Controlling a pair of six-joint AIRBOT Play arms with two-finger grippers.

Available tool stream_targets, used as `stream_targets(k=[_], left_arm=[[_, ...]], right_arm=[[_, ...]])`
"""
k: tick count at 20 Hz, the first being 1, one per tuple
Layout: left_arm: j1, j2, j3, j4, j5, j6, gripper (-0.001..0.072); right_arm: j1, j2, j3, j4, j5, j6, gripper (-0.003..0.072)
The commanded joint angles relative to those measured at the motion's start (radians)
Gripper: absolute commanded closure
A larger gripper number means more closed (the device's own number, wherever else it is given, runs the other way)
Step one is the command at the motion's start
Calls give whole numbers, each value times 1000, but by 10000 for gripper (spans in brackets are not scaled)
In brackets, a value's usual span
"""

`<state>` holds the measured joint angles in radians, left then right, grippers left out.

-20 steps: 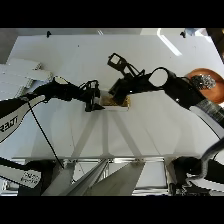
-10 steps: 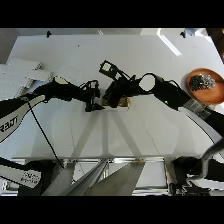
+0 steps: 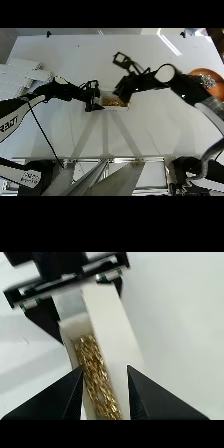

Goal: Fold the box and place the chain.

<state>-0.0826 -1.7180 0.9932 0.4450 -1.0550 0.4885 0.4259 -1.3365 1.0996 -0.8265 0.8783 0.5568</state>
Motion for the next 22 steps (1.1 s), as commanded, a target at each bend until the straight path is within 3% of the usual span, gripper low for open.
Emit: stream_targets(k=[1, 8, 12, 19, 20, 21, 22], left_arm=[[0, 1, 0, 0, 0, 0, 336], [0, 1, 0, 0, 0, 0, 336], [0, 1, 0, 0, 0, 0, 336], [0, 1, 0, 0, 0, 0, 336], [0, 1, 0, 0, 0, 0, 336], [0, 1, 0, 0, 0, 0, 336], [0, 1, 0, 0, 0, 0, 336]], right_arm=[[-134, 19, -21, -14, 128, -92, 392], [-275, -29, -220, 76, 60, -634, 389], [-267, -131, -221, 186, 39, -859, 276], [-208, -220, -221, 312, -3, -1010, 289], [-199, -225, -221, 312, -10, -1010, 315], [-193, -225, -221, 311, -12, -1010, 429], [-190, -224, -221, 309, -10, -1010, 605]])
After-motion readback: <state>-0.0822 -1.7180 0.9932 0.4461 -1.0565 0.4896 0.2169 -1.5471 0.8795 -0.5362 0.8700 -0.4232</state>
